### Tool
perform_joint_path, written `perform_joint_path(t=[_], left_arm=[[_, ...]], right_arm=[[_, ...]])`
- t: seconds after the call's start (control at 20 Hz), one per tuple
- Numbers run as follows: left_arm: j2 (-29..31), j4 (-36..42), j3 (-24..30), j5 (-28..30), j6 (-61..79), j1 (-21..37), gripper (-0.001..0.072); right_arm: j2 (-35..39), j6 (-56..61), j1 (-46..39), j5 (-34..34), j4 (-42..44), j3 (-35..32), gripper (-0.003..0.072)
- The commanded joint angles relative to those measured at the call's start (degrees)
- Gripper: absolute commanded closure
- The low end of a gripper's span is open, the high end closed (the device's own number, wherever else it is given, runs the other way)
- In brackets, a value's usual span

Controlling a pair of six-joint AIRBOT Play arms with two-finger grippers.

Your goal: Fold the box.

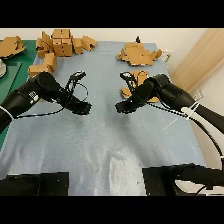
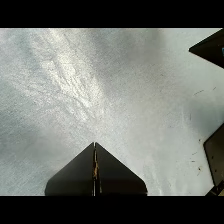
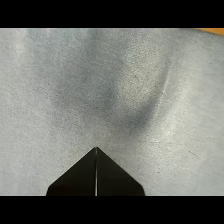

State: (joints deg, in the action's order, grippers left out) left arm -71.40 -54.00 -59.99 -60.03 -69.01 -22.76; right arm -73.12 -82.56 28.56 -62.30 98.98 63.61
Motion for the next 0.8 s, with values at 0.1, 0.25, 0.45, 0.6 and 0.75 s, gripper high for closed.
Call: perform_joint_path(t=[0.1, 0.25, 0.45, 0.6, 0.75], left_arm=[[0.0, 0.0, -0.1, 0.0, 0.0, 0.0, 0.0698], [0.0, 0.0, -0.1, 0.0, 0.0, 0.0, 0.0698], [0.0, 0.0, -0.1, 0.0, 0.0, 0.0, 0.0698], [0.0, 0.0, -0.1, 0.0, 0.0, 0.0, 0.0698], [0.0, 0.0, -0.1, 0.5, 0.1, 0.0, 0.0698]], right_arm=[[0.0, 0.0, 0.0, 0.0, 0.0, 0.0, 0.0683], [0.0, 0.0, 0.0, 0.0, 0.0, 0.0, 0.0683], [-0.2, 0.1, 0.0, 2.3, -0.4, 0.0, 0.0683], [-0.4, 0.1, 0.0, 7.5, -0.8, 0.0, 0.0683], [-0.4, 0.6, 0.0, 7.4, 0.0, 0.0, 0.0683]])
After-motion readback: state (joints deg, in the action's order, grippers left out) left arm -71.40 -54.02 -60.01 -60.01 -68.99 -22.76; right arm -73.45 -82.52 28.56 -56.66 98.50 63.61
